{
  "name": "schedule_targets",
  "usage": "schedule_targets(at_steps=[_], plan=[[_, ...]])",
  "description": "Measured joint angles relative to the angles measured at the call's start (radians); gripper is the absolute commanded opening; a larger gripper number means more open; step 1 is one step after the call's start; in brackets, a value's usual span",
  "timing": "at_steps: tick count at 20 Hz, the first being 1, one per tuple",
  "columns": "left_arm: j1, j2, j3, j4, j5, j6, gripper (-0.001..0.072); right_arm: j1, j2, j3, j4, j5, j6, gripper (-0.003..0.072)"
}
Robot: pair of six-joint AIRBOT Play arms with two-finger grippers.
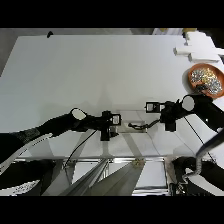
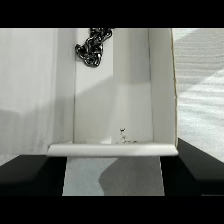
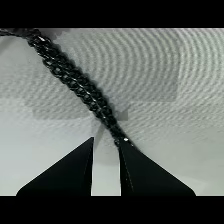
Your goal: Fold the box and place the chain.
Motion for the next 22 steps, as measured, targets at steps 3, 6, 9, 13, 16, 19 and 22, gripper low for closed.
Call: schedule_targets(at_steps=[3, 6, 9, 13, 16, 19, 22], plan=[[0.000, 0.000, 0.000, 0.000, 0.000, 0.000, 0.0323, 0.000, -0.015, -0.001, -0.004, -0.028, -0.039, 0.0157], [0.000, 0.000, 0.000, 0.000, 0.000, 0.000, 0.0323, 0.000, -0.023, -0.001, -0.004, -0.043, -0.059, 0.0156], [0.000, 0.000, 0.000, 0.000, 0.000, 0.000, 0.0323, 0.000, -0.026, -0.001, -0.002, -0.053, -0.068, 0.0150], [0.000, 0.000, 0.000, 0.000, 0.000, 0.000, 0.0323, 0.000, -0.027, -0.010, 0.018, -0.063, -0.076, 0.0147], [0.000, 0.000, 0.000, 0.000, 0.000, 0.000, 0.0323, 0.000, -0.027, -0.024, 0.027, -0.073, -0.079, 0.0049], [0.000, 0.000, 0.000, 0.000, 0.000, 0.000, 0.0323, 0.000, -0.027, -0.029, 0.027, -0.078, -0.079, 0.0017], [0.000, 0.000, 0.000, 0.000, 0.000, 0.000, 0.0323, 0.000, -0.009, -0.032, 0.010, -0.072, -0.078, 0.0017]])
